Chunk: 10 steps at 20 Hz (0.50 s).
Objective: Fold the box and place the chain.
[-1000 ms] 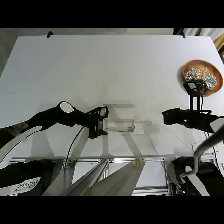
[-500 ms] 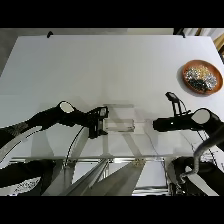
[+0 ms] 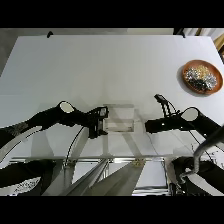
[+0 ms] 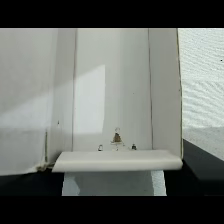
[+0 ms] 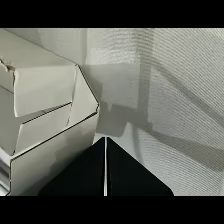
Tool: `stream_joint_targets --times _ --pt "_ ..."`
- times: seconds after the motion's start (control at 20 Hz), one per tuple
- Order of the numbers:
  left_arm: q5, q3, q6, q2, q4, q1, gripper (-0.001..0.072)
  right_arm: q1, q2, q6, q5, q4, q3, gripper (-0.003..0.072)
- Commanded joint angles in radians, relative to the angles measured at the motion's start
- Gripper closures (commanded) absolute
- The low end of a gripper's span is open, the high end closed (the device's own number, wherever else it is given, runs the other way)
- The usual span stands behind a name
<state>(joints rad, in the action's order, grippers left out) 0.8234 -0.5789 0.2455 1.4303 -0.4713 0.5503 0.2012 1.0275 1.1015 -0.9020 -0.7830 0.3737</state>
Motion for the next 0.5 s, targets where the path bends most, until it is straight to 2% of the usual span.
stream_joint_targets --times 0.0,0.05,0.1,0.15,0.45 --pt "0.000 0.000 0.000 0.000 0.000 0.000 0.0435 0.031 0.005 -0.012 0.019 0.015 0.005 0.0668" --pt "-0.001 0.000 0.000 0.000 0.000 0.000 0.0435 0.049 -0.006 -0.012 0.034 0.014 0.011 0.0556" --pt "0.000 0.000 0.000 0.000 0.000 0.000 0.0435 0.068 -0.019 -0.011 0.052 0.010 0.021 0.0396" --pt "0.000 0.000 0.000 0.000 0.000 0.000 0.0435 0.084 -0.031 -0.011 0.059 0.005 0.032 0.0378" --pt "0.000 0.000 0.000 0.000 0.000 0.000 0.0435 0.147 -0.045 0.004 0.070 -0.010 0.095 0.0378"
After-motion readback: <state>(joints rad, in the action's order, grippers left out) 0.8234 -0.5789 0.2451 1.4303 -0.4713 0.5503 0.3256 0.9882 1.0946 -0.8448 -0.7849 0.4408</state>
